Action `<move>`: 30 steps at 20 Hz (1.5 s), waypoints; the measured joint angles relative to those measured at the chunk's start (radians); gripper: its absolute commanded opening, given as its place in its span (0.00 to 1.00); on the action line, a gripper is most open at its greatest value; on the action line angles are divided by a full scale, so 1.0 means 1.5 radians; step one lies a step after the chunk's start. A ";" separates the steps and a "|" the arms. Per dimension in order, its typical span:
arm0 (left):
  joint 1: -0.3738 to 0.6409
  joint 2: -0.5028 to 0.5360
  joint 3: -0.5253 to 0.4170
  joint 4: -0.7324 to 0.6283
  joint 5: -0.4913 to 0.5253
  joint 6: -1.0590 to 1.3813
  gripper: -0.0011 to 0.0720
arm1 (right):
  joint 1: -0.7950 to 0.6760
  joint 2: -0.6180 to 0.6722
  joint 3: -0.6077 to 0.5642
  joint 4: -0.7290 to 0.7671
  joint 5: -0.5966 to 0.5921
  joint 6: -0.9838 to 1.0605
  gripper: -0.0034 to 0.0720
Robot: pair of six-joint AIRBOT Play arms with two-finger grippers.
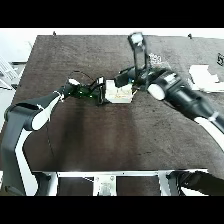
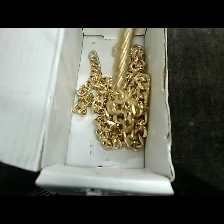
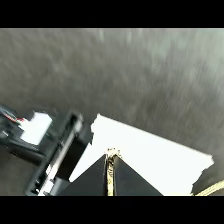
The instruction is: Fold the box and place the chain.
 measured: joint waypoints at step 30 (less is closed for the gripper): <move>0.000 0.000 0.000 0.000 0.000 0.000 0.72 | -0.408 -0.391 0.203 0.526 0.061 -0.536 0.77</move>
